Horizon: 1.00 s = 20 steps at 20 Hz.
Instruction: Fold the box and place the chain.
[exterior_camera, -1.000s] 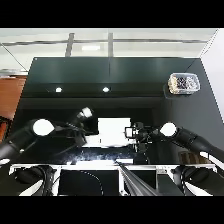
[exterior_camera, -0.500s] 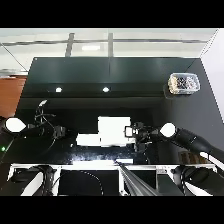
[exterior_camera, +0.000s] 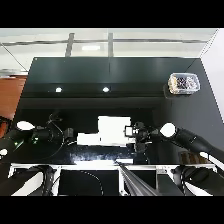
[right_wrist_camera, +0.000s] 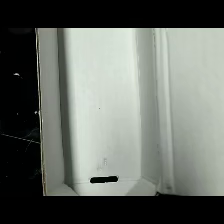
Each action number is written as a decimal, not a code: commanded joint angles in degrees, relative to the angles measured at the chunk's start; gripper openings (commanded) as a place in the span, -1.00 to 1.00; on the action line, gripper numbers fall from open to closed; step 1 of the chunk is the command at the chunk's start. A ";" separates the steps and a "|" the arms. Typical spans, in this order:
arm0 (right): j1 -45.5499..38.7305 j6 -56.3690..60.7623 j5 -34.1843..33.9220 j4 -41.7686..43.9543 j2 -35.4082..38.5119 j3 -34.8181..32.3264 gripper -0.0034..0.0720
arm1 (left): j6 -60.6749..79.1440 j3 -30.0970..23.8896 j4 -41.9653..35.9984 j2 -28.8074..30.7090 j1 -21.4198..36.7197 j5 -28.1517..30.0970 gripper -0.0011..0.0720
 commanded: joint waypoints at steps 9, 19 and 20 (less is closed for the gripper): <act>0.00 -0.02 0.02 -0.02 0.02 0.02 -0.38 | 8.85 1.25 -6.14 -2.56 -9.55 2.25 -0.27; 0.00 -0.02 0.02 -0.02 0.02 0.02 -0.38 | 8.57 8.41 -7.56 -2.43 -17.90 -0.57 0.96; 0.00 -0.02 0.02 -0.02 0.02 0.02 -0.38 | 8.35 8.72 -7.58 -2.43 -19.85 1.46 0.96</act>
